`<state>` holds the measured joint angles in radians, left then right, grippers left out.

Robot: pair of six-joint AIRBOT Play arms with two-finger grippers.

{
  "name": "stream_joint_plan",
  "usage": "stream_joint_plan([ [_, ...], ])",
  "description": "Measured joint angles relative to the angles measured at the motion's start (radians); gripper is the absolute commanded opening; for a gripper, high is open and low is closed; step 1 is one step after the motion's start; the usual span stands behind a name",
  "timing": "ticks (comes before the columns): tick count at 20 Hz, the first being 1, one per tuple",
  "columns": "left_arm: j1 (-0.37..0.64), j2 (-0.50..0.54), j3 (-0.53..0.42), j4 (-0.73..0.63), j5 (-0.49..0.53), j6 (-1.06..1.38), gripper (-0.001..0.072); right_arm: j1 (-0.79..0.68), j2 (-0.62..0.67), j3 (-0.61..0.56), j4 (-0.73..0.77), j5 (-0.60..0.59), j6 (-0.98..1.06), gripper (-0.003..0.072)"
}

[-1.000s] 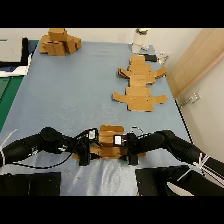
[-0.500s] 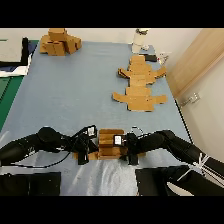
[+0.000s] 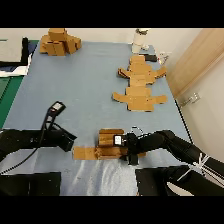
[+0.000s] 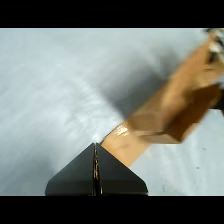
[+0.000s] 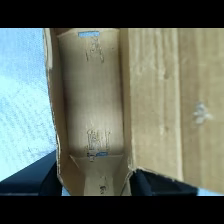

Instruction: Fold the box.

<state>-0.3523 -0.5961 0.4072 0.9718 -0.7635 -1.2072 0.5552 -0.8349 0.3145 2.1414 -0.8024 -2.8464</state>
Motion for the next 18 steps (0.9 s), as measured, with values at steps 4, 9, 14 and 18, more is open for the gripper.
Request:
stream_joint_plan([
  [4,0.103,0.027,-0.007,0.145,-0.190,-0.245,0.0012,0.000,0.000,0.000,0.000,0.000,0.000,0.0503],
  [9,0.076,-0.061,-0.011,0.074,-0.249,-0.297,0.0012,0.000,0.000,0.000,0.000,0.000,0.000,0.0503],
  [14,-0.034,-0.171,-0.011,0.002,-0.161,-0.315,0.0012,0.000,0.000,0.000,0.000,0.000,0.000,0.0504],
  [18,-0.092,-0.228,-0.019,-0.031,-0.099,-0.338,0.0011,0.000,0.000,0.000,0.000,0.000,0.000,0.0503],
])
